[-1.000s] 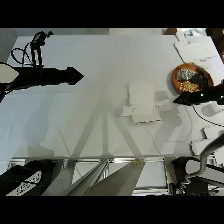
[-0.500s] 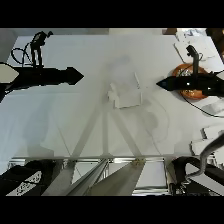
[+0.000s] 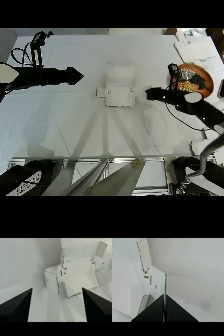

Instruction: Fold the box and place the chain.

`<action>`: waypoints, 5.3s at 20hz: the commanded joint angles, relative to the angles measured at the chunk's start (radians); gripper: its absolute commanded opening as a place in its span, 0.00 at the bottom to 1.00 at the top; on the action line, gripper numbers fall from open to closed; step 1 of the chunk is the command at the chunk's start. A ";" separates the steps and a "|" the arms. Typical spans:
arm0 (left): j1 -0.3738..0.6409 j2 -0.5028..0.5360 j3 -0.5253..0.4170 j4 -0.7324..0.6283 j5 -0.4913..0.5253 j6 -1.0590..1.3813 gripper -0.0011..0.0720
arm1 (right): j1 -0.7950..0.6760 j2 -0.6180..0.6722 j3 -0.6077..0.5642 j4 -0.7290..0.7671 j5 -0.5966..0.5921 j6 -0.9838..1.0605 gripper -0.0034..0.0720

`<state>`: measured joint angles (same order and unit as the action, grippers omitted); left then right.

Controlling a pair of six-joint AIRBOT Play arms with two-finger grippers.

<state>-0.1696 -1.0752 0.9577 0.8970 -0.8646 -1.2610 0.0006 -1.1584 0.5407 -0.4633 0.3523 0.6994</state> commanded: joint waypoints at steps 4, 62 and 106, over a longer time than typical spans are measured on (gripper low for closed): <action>0.000 0.000 0.000 0.000 0.000 0.000 0.97 | 0.087 0.002 -0.073 0.054 -0.215 0.019 0.06; -0.139 -0.882 0.657 -0.306 -0.377 0.659 0.97 | 0.087 0.002 -0.073 0.052 -0.204 0.025 0.06; -0.132 -0.935 0.657 -0.360 -0.443 1.039 0.68 | 0.087 0.002 -0.073 0.052 -0.204 0.026 0.06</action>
<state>-0.2817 -2.0148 1.6135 0.4976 -1.3449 -0.2363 0.0864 -1.1568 0.4675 -0.4118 0.1482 0.7246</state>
